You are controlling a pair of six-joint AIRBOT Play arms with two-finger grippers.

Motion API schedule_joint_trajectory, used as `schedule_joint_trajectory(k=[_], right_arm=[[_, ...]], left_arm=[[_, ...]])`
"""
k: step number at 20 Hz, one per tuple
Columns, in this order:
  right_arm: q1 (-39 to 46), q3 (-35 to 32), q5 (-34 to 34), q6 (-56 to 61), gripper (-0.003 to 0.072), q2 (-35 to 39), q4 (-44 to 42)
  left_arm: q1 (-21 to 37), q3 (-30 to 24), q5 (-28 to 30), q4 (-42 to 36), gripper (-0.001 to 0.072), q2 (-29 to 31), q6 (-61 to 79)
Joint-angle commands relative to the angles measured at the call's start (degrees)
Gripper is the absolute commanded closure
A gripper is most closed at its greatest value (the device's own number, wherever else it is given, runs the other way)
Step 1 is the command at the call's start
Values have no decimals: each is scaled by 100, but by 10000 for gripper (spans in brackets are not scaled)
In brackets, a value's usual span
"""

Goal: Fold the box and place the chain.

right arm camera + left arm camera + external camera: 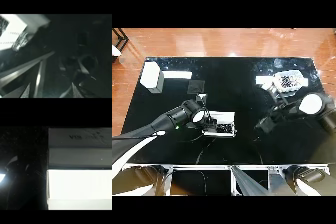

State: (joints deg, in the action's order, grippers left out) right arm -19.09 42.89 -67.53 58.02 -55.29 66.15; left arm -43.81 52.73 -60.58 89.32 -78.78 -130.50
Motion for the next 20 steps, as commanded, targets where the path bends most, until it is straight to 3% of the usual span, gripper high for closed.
schedule_joint_trajectory(k=[1,10,16,20], right_arm=[[-195,-929,861,-2201,64,7,-1003],[-1755,-1126,3329,-2850,75,-704,-1167],[-1829,-1126,3394,-3287,75,-1088,-1226],[-1814,-1126,3412,-3998,76,-1174,-1860]], left_arm=[[0,2,4,-2,682,-2,0],[0,2,2,-2,682,-2,-2],[0,2,-11,-9,682,-2,-2],[0,2,-9,-70,682,-2,-2]])
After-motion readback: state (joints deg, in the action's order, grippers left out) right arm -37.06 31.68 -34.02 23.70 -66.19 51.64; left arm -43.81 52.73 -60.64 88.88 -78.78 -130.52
